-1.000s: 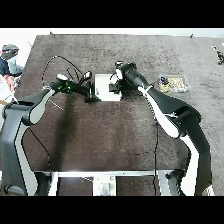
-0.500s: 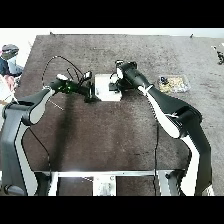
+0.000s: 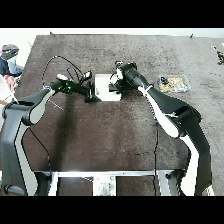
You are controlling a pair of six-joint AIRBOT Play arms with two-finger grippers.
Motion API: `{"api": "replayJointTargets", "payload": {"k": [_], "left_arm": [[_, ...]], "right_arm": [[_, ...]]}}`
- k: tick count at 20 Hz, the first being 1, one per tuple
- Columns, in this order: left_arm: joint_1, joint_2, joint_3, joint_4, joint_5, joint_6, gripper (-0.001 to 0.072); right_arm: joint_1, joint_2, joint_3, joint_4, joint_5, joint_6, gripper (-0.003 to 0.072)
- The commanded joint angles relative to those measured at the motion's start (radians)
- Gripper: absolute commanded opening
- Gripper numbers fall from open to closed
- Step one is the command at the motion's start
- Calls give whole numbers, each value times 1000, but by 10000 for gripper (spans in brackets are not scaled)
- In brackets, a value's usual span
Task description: Fold the box and place the chain.
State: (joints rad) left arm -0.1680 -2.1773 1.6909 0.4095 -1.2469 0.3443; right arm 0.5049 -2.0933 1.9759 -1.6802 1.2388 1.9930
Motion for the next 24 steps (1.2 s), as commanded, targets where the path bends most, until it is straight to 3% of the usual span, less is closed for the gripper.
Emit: {"api": "replayJointTargets", "payload": {"k": [1,7,8,9,15,16,17,24], "left_arm": [[1,1,0,0,0,1,415],[1,1,0,0,0,1,414],[1,1,0,0,0,1,414],[1,1,0,0,0,1,414],[1,1,0,0,1,1,415],[1,1,0,1,1,1,415],[1,1,0,0,0,1,415],[1,1,0,1,1,1,415]], "right_arm": [[1,-1,0,-3,2,2,12],[2,3,0,-11,-5,11,14],[1,6,0,-10,-5,21,82],[1,11,0,-10,-7,26,234],[1,42,0,5,-4,10,239],[1,45,0,9,-3,-3,274],[1,51,0,8,-2,-9,418],[-27,156,0,0,37,-201,433]]}}
